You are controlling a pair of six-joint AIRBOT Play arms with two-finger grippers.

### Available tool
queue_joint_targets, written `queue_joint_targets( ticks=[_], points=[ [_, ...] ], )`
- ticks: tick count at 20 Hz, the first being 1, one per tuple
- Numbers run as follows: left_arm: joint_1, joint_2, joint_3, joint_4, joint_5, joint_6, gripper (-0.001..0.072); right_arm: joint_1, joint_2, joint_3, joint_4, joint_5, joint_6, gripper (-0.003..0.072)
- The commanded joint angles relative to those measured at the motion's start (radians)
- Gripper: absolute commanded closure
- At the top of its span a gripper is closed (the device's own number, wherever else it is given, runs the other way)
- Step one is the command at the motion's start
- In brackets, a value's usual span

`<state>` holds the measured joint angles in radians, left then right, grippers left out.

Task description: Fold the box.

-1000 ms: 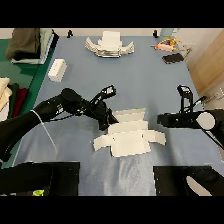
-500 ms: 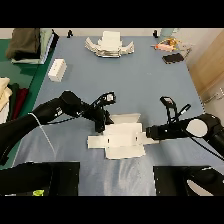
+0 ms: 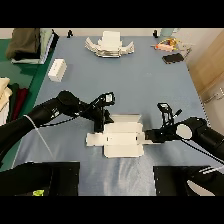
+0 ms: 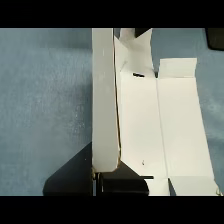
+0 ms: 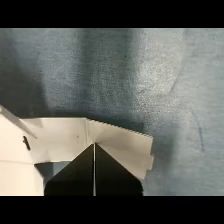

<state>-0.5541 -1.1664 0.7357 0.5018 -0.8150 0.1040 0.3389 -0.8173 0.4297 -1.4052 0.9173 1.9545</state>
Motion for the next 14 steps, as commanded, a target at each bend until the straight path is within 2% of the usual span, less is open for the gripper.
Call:
queue_joint_targets(
  ticks=[1, 3, 6, 9, 12, 14],
  points=[
    [0.001, 0.067, -0.04, -0.117, 0.016, 0.117, 0.07, 0.002, -0.014, 0.001, -0.007, -0.021, 0.009, 0.0682],
    [0.0, 0.098, -0.091, -0.178, 0.048, 0.205, 0.0701, 0.002, -0.012, 0.008, -0.001, -0.028, 0.009, 0.0682],
    [0.0, 0.164, -0.187, -0.298, 0.173, 0.383, 0.0701, 0.002, 0.008, 0.031, -0.002, -0.038, 0.009, 0.0682],
    [-0.002, 0.215, -0.24, -0.308, 0.204, 0.412, 0.0701, 0.002, 0.037, 0.071, -0.013, -0.049, 0.009, 0.0682],
    [-0.035, 0.22, -0.267, -0.307, 0.219, 0.416, 0.0701, 0.002, 0.051, 0.097, -0.029, -0.066, 0.01, 0.0682],
    [-0.082, 0.22, -0.284, -0.307, 0.283, 0.439, 0.0701, 0.002, 0.052, 0.103, -0.029, -0.067, 0.01, 0.0682]
  ],
)
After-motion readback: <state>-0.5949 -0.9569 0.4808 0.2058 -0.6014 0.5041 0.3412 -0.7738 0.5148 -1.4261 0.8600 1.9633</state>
